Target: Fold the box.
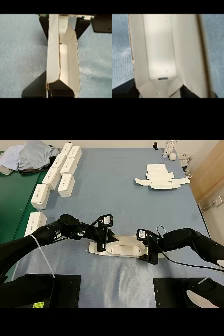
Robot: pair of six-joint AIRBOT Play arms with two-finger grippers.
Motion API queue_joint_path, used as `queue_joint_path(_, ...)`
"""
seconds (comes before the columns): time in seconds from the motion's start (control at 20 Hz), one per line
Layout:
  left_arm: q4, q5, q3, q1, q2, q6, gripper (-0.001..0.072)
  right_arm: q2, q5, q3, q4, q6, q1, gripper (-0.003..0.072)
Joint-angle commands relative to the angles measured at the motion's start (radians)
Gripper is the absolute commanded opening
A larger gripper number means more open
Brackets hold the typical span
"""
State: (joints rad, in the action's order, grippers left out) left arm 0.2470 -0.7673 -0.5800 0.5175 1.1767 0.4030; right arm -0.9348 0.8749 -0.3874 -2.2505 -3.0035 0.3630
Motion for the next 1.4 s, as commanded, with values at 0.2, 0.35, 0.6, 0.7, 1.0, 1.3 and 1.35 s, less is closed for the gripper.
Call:
queue_joint_path(0.2,0.0,0.0,0.0,0.0,0.0,0.0,0.0013,0.024,-0.065,0.023,-0.006,0.0,0.01,0.0646)
queue_joint_path(0.35,0.0,0.0,0.0,0.0,0.0,0.0,0.0013,0.019,-0.082,0.023,-0.005,0.0,0.039,0.0646)
queue_joint_path(0.6,0.0,0.0,0.0,0.0,0.0,0.0,0.0013,0.012,-0.087,0.023,-0.002,0.0,0.038,0.0646)
queue_joint_path(0.7,0.0,0.0,0.0,0.0,0.0,0.0,0.0013,0.012,-0.085,0.023,-0.002,0.0,0.038,0.0595)
queue_joint_path(1.0,0.0,0.0,0.0,0.0,0.0,0.0,0.0013,0.012,-0.074,0.023,0.001,0.0,0.038,0.0499)
queue_joint_path(1.3,0.0,0.0,0.0,0.0,0.0,0.0,0.0013,0.013,-0.073,0.023,0.002,0.0,0.038,0.0499)
queue_joint_path(1.35,0.0,0.0,0.0,0.0,0.0,0.0,0.0013,0.014,-0.073,0.023,0.002,0.0,0.038,0.0499)
